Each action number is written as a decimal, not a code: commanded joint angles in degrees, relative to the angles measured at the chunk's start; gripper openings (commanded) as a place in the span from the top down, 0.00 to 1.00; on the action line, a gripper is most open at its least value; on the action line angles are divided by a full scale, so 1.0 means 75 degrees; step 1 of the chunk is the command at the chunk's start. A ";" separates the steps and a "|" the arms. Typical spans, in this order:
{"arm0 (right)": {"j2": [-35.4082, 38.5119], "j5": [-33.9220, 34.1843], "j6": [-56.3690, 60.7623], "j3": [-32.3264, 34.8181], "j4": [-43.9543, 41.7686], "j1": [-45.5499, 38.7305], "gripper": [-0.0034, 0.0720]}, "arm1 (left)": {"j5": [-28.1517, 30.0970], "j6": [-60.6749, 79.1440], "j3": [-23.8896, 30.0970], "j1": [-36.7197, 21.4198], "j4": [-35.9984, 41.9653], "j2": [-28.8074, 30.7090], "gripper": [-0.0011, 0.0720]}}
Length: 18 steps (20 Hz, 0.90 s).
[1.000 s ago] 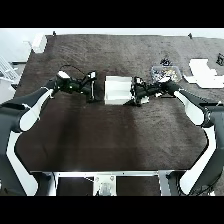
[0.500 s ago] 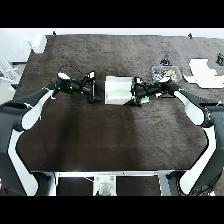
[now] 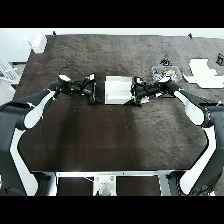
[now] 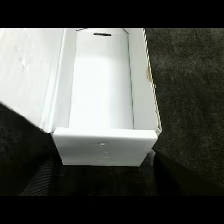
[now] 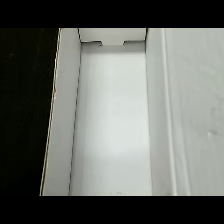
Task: Fold the box and place the chain.
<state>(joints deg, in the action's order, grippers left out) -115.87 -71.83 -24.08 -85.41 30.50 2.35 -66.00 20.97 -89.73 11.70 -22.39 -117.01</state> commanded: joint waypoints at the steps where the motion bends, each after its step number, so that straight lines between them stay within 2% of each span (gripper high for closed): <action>1: 0.0003 -0.0003 0.0000 0.0000 0.0009 -0.0006 0.18 | 0.0055 0.0076 -0.0006 -0.0006 0.0055 -0.0023 0.00; 14: 0.0003 -0.0003 0.0000 0.0000 0.0009 -0.0006 0.18 | 0.0501 0.0221 -0.0064 0.0382 0.0294 -0.0207 0.00; 18: 0.0003 -0.0003 0.0000 0.0000 0.0009 -0.0006 0.18 | 0.0437 0.0213 -0.0283 0.0478 0.0268 -0.0469 0.00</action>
<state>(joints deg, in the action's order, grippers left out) -115.87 -71.83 -24.08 -85.41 30.57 2.35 -62.74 22.52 -90.94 14.68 -20.32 -119.55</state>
